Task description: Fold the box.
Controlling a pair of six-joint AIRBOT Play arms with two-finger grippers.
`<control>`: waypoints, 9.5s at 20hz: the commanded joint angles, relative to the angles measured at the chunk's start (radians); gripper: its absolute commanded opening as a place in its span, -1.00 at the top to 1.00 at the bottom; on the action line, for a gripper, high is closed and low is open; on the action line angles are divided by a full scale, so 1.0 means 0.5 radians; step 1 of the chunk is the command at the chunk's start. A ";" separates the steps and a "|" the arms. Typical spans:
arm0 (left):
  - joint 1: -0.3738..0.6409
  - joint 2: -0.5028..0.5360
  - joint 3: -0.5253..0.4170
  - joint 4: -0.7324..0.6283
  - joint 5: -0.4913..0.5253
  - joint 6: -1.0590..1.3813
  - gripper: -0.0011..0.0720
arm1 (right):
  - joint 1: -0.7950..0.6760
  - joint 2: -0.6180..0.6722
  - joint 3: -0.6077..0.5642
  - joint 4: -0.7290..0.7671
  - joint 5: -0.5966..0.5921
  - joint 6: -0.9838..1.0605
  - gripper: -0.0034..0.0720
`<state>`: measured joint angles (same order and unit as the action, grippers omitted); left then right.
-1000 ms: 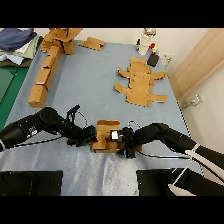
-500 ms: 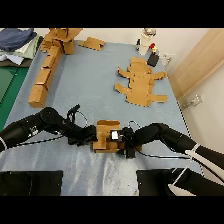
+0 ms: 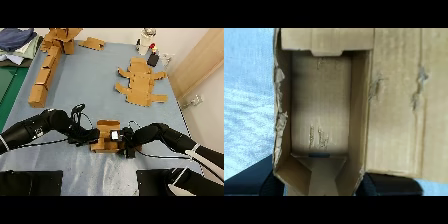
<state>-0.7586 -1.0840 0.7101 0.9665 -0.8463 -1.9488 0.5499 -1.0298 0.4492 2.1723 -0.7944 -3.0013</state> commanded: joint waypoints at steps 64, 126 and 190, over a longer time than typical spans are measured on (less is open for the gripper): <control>-0.591 -0.595 0.819 0.993 -0.705 -1.023 -0.50 | 0.001 0.002 0.001 0.000 0.001 0.000 -0.46; 0.364 -0.127 -0.468 -1.139 0.274 4.443 -0.93 | 0.001 0.002 0.001 0.000 0.001 0.001 -0.46; 0.095 -0.188 -0.467 -1.170 0.538 4.443 -0.17 | 0.001 0.002 0.001 0.001 0.001 0.000 -0.46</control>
<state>-0.7109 -1.1786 0.4770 0.3813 -0.5758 0.2726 0.5499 -1.0298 0.4492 2.1723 -0.7940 -3.0013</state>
